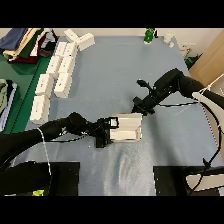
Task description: Fold the box.
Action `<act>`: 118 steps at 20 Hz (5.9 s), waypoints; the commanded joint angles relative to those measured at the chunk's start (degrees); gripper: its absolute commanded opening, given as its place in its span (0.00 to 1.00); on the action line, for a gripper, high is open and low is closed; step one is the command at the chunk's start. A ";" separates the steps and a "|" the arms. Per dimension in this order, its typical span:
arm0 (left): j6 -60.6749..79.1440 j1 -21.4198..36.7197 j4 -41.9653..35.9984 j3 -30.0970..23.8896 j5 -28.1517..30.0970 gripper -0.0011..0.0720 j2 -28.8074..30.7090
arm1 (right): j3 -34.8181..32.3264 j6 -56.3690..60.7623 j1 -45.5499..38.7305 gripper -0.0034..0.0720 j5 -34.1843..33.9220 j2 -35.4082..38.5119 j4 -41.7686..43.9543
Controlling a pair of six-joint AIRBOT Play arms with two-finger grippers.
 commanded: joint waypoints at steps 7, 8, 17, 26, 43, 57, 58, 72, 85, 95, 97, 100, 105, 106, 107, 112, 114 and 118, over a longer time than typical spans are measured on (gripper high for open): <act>0.02 0.00 0.00 0.02 0.02 0.66 0.02 | -15.13 -16.04 9.46 0.05 16.06 15.76 -1.84; 0.02 0.00 0.00 0.02 0.02 0.66 0.02 | -18.01 -17.68 10.23 0.05 19.41 17.97 -1.86; 0.02 0.02 0.00 0.02 0.02 0.66 0.02 | -32.44 -26.62 17.27 0.05 34.51 29.90 -2.29; 0.02 0.02 0.00 0.02 0.00 0.66 0.02 | -32.41 -39.01 19.85 0.08 39.93 37.97 -5.99; 0.02 0.00 0.00 0.02 0.02 0.66 0.02 | -32.44 -41.00 35.21 0.66 48.72 35.67 -32.35; 0.00 0.02 0.00 0.02 0.02 0.66 0.02 | -32.41 -42.03 36.26 0.66 50.64 36.85 -34.88; 0.00 0.02 0.00 0.02 0.02 0.66 0.02 | -32.41 -42.01 36.26 0.66 50.84 37.13 -35.39; 0.02 0.02 0.00 0.02 0.02 0.66 0.02 | -32.04 -41.97 36.26 0.32 56.48 37.03 -39.30; 0.00 0.00 0.00 0.02 0.02 0.66 0.02 | -32.11 -41.97 37.77 0.32 51.52 34.12 -36.72; 0.02 0.00 0.00 0.02 0.02 0.66 0.02 | -32.26 -41.97 38.40 0.34 49.31 34.10 -35.67; 0.02 0.00 0.00 0.02 0.02 0.66 0.02 | -32.17 -41.81 38.40 0.36 49.33 34.36 -35.67; 0.02 0.02 0.00 0.02 0.02 0.66 0.02 | -32.06 -40.65 38.40 0.64 49.46 36.63 -35.23; 0.00 0.02 0.00 0.02 0.02 0.66 0.02 | -32.06 -35.36 38.16 0.62 49.40 42.16 -35.26; 0.00 0.02 0.00 0.02 0.02 0.66 0.02 | -32.09 -29.00 37.83 0.45 49.16 42.75 -35.21; 0.02 0.02 0.00 0.02 0.02 0.66 0.02 | -32.33 -23.21 37.66 0.13 49.31 43.04 -34.51; 0.00 0.02 0.00 0.02 0.02 0.66 0.02 | -42.62 -15.37 37.64 0.05 72.35 45.13 -22.03; 0.02 0.00 0.00 0.02 -0.02 0.66 0.02 | -46.80 -14.91 38.03 0.05 80.91 45.33 -18.40; 0.00 0.02 0.00 0.02 0.02 0.66 0.02 | -51.58 -8.28 38.56 0.05 87.58 45.31 -18.27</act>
